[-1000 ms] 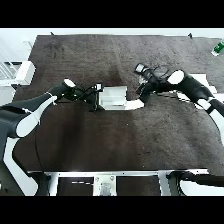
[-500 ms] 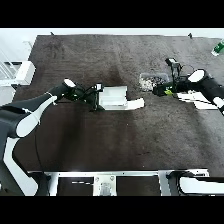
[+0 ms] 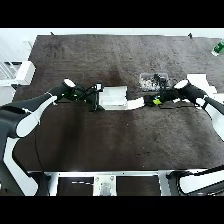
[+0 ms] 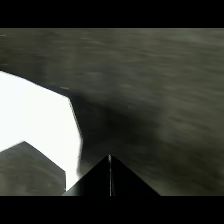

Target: Fold the box and place the chain.

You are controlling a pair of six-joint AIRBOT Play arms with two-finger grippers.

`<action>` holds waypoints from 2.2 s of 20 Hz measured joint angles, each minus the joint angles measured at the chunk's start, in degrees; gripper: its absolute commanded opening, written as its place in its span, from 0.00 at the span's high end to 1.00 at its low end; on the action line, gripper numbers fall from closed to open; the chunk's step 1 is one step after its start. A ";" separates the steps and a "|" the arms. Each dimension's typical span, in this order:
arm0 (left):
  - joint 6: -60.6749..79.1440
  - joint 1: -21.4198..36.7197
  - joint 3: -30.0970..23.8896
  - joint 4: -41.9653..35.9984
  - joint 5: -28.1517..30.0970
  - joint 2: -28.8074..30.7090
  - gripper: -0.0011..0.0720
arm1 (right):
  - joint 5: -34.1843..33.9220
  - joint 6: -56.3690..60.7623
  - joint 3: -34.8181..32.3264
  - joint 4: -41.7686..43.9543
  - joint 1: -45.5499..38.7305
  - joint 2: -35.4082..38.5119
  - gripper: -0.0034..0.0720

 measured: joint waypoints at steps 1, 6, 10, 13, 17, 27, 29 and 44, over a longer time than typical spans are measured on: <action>0.00 0.00 0.00 0.02 0.00 0.00 0.34 | -0.17 -0.70 -0.22 1.14 0.87 -0.33 0.94; -0.02 0.00 0.00 0.00 0.00 0.00 0.34 | -2.78 -2.01 -0.31 4.66 4.28 0.35 0.94; 0.00 0.00 0.00 0.00 0.00 0.00 0.34 | -3.02 -1.62 -0.11 5.60 5.55 2.84 0.83; 0.00 0.00 0.00 0.00 0.00 0.00 0.34 | -3.34 -1.25 0.42 5.88 6.49 4.22 0.56; 0.00 0.00 0.00 0.00 0.00 0.00 0.34 | -3.58 -1.05 0.83 6.34 7.78 4.85 0.40; -0.02 0.00 0.00 0.00 0.00 0.00 0.34 | -6.80 2.12 1.42 6.69 12.37 4.46 0.28; -0.02 0.00 0.00 0.00 -0.02 0.00 0.34 | -7.02 3.17 1.49 6.23 13.22 4.42 0.28; 0.00 0.00 0.00 -0.02 -0.04 0.00 0.34 | -7.21 15.65 5.79 -8.87 18.99 2.14 0.29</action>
